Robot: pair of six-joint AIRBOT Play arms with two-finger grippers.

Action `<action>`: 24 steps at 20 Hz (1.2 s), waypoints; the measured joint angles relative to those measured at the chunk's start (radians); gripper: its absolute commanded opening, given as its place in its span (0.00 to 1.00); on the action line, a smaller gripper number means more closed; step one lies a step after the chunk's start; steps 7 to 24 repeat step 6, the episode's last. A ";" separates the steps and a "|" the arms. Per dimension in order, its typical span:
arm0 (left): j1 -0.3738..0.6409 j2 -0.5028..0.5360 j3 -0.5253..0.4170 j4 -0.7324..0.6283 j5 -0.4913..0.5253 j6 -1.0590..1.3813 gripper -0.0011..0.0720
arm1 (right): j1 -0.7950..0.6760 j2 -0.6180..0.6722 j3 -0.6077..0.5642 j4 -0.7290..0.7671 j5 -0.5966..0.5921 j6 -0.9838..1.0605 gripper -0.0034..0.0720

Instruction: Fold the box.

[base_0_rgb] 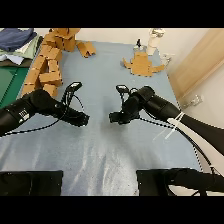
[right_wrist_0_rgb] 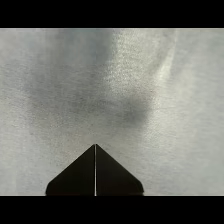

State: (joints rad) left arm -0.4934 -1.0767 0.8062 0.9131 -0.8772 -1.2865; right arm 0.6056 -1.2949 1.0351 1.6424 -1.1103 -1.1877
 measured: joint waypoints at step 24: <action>-0.010 -0.016 0.002 -0.001 0.009 -0.011 0.03 | 0.000 -0.017 0.011 0.011 -0.021 -0.014 0.05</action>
